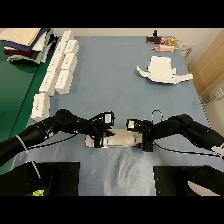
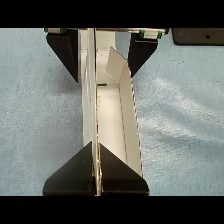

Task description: Fold the box.

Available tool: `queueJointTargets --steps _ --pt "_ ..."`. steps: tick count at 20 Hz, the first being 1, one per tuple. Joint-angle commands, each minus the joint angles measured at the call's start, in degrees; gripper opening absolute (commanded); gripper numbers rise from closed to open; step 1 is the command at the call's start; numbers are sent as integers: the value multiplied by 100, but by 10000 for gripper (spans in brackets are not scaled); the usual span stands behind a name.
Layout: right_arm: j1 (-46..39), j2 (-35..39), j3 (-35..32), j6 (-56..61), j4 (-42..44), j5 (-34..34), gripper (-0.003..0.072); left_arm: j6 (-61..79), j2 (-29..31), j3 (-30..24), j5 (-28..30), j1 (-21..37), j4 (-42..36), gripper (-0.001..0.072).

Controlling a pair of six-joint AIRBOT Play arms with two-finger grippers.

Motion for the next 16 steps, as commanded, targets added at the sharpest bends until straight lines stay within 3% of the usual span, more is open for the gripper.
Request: queueJointTargets --steps 1,3,4,16 --pt "4 -116 -2 -2 0 48 706 2 -2 0 0 -2 2 13" --pt "4 -256 0 -2 2 52 579 2 -2 0 2 -2 2 13" --pt "4 -271 0 -2 4 55 568 2 -2 0 2 -2 2 13" --pt "-9 -221 4 -20 76 50 568 2 -2 0 2 -2 2 13"
